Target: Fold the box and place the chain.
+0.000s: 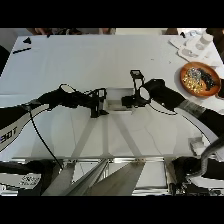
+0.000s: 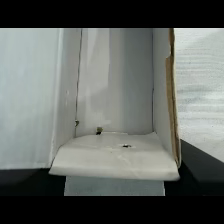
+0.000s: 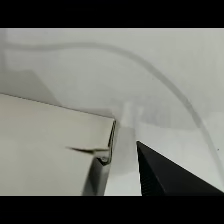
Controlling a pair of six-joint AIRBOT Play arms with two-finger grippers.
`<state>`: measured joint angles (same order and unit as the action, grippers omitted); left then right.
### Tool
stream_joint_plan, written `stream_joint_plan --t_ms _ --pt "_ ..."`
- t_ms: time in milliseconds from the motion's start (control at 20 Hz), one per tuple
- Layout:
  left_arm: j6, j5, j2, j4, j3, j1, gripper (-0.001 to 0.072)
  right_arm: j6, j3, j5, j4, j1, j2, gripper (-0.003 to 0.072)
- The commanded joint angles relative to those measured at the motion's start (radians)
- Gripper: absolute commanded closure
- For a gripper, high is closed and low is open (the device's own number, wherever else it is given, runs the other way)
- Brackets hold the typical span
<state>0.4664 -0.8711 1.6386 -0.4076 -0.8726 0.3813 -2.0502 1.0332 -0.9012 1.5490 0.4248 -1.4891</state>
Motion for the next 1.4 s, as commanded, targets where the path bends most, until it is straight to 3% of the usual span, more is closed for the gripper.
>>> stream_joint_plan --t_ms 0,150,200,300,450,500,550,600,650,1000,1350 --pt "0.0 0.0 -0.001 0.0 0.0 0.0 0.0392 -0.099 0.008 -0.049 0.072 0.026 -0.024 0.0276" --pt "0.0 0.0 -0.001 0.0 0.0 0.0 0.0392 -0.127 0.008 -0.013 0.09 0.043 -0.028 0.0284" --pt "0.0 0.0 -0.001 0.0 0.0 0.0 0.0392 -0.127 0.008 0.0 0.093 0.046 -0.028 0.0325" --pt "0.0 0.0 -0.001 0.0 0.0 0.0 0.0392 -0.127 0.008 0.002 0.092 0.048 -0.028 0.067" --pt "0.0 0.0 -0.001 0.0 0.0 0.0 0.0392 -0.177 0.008 0.003 0.096 0.048 -0.028 0.0668" --pt "0.0 0.0 -0.001 0.0 0.0 0.0 0.0392 -0.178 0.009 0.003 0.095 0.048 -0.027 0.0632" --pt "0.0 -0.001 -0.001 0.0 0.0 0.0 0.0392 -0.178 0.01 -0.003 0.092 0.048 -0.024 0.0455" --pt "0.0 0.0 -0.001 0.0 0.0 0.0 0.0392 -0.177 0.011 -0.005 0.092 0.048 -0.016 0.0204" --pt "0.0 0.0 -0.001 0.0 0.0 0.0 0.0392 -0.177 0.011 -0.012 0.092 0.048 -0.002 0.0152" --pt "0.0 0.0 -0.001 0.0 0.0 0.0 0.0392 -0.038 0.011 -0.217 0.093 -0.021 0.244 0.0151" --pt "0.0 0.0 -0.001 0.0 0.0 0.0 0.0392 0.203 0.011 -0.249 0.199 -0.386 0.496 0.0151"
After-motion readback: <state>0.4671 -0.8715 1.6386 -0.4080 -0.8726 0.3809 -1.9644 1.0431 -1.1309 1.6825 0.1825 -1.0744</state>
